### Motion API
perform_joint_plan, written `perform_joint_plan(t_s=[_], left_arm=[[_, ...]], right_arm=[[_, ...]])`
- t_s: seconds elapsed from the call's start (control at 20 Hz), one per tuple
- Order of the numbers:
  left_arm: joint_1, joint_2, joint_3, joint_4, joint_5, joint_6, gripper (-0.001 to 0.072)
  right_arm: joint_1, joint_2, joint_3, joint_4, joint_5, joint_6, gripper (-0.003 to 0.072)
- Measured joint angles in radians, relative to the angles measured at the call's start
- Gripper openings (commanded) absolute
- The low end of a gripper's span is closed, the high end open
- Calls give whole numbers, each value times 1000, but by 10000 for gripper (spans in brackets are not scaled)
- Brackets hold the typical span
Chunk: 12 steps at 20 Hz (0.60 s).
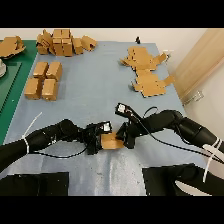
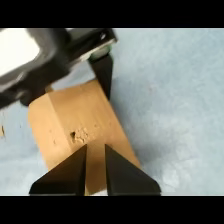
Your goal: Fold the box.
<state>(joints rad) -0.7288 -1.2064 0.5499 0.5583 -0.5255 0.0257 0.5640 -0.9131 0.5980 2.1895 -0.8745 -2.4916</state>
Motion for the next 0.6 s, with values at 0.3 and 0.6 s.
perform_joint_plan(t_s=[0.3,0.6], left_arm=[[0,0,0,0,0,0,517],[0,0,0,0,1,0,517]], right_arm=[[57,44,-8,-95,34,-24,411],[66,49,-6,-107,52,-134,411]])
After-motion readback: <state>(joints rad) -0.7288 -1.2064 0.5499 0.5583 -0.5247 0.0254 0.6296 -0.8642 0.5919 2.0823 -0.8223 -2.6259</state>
